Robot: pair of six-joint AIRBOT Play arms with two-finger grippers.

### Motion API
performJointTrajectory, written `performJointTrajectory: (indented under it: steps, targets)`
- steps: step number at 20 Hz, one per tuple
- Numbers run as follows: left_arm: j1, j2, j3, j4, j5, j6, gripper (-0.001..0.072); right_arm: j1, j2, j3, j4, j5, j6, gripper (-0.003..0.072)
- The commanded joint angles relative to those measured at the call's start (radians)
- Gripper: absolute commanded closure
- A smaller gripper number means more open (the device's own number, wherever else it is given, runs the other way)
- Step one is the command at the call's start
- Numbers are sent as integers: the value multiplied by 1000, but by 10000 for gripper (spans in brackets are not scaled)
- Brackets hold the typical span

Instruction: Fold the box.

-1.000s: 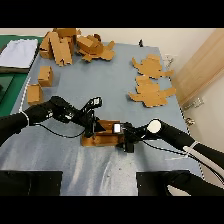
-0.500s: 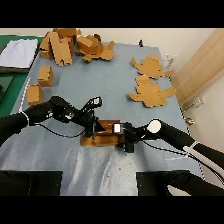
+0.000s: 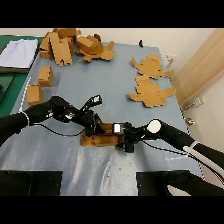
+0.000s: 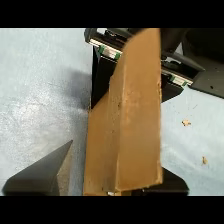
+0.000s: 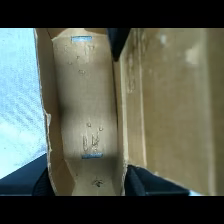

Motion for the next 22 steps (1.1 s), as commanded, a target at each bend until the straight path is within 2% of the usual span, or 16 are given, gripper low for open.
performJointTrajectory:
  steps: [1,3,6,9,11,12,13,14,15,18,22]
  targets:
    - [3,2,1,0,4,-27,292,0,-1,0,0,0,0,228]
    - [26,16,2,30,1,-93,292,0,-1,0,0,0,0,229]
    - [100,90,2,163,-42,-216,292,0,-1,0,0,0,0,229]
    - [182,205,1,447,-131,-379,293,0,-1,0,0,0,0,227]
    - [204,259,1,623,-227,-559,297,0,-1,0,0,0,0,227]
    - [205,270,1,668,-286,-669,451,0,-1,0,0,0,0,227]
    - [204,269,1,671,-377,-769,697,0,-1,0,0,0,0,227]
    - [200,267,-2,650,-439,-835,700,0,-1,0,0,0,0,227]
    - [190,267,-8,615,-459,-930,701,0,0,0,0,0,0,227]
    - [95,267,-16,459,-439,-1077,701,0,3,0,0,0,0,227]
    - [-85,257,-13,310,-176,-1193,700,0,26,0,0,0,0,227]
